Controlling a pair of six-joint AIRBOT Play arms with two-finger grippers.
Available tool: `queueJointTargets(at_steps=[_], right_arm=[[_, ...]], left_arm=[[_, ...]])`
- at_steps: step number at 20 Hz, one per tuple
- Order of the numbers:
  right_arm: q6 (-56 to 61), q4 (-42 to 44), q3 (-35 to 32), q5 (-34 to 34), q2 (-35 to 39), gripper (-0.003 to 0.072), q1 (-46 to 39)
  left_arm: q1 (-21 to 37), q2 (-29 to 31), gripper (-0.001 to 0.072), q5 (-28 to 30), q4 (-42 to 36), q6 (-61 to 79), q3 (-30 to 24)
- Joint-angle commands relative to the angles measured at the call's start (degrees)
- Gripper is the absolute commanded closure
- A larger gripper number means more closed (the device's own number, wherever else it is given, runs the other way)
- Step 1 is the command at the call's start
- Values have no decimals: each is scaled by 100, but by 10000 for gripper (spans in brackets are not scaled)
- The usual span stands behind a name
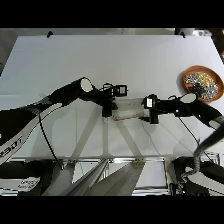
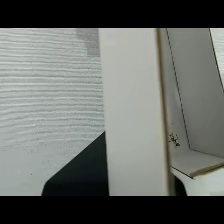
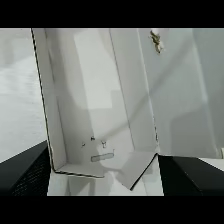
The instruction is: Fold the box and place the chain.
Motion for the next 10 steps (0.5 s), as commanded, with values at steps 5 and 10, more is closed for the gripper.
queueJointTargets(at_steps=[5,10], right_arm=[[-111,46,7,105,-260,36,17],[13,164,7,278,-450,40,17]], left_arm=[[-2,4,697,11,0,-2,4],[-2,4,697,11,0,-2,4]])
